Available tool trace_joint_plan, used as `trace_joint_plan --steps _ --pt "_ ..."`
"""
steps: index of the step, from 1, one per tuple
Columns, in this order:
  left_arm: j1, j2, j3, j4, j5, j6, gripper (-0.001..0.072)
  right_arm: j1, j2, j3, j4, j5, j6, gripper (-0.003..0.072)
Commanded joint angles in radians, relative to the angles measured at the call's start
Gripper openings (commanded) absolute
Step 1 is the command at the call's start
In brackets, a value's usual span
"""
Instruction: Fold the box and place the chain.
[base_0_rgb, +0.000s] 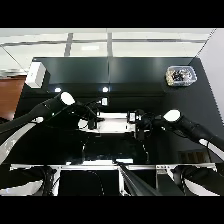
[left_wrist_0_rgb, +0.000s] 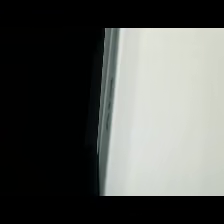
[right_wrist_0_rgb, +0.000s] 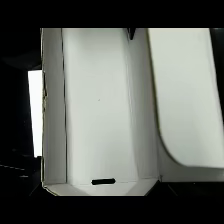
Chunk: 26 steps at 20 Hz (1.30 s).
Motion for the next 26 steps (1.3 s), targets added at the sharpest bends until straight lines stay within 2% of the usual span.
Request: trace_joint_plan --steps 1,5,7,11,26 --pt "0.000 -0.001 0.000 -0.003 0.003 -0.004 0.0028 0.000 -0.031 0.001 0.004 0.019 -0.008 0.0703" --pt "0.000 -0.001 0.000 -0.003 0.003 -0.004 0.0029 0.000 -0.053 0.003 0.003 0.015 -0.006 0.0702" --pt "0.000 -0.001 0.000 -0.003 0.003 -0.004 0.0028 0.001 -0.067 0.020 -0.005 0.007 0.022 0.0663" --pt "0.000 -0.001 0.000 -0.003 0.003 -0.004 0.0029 0.004 -0.116 0.074 -0.083 0.011 0.114 0.0664" --pt "0.000 -0.001 0.000 -0.003 -0.008 -0.004 0.0029 0.026 -0.129 0.087 -0.135 0.006 0.155 0.0664"
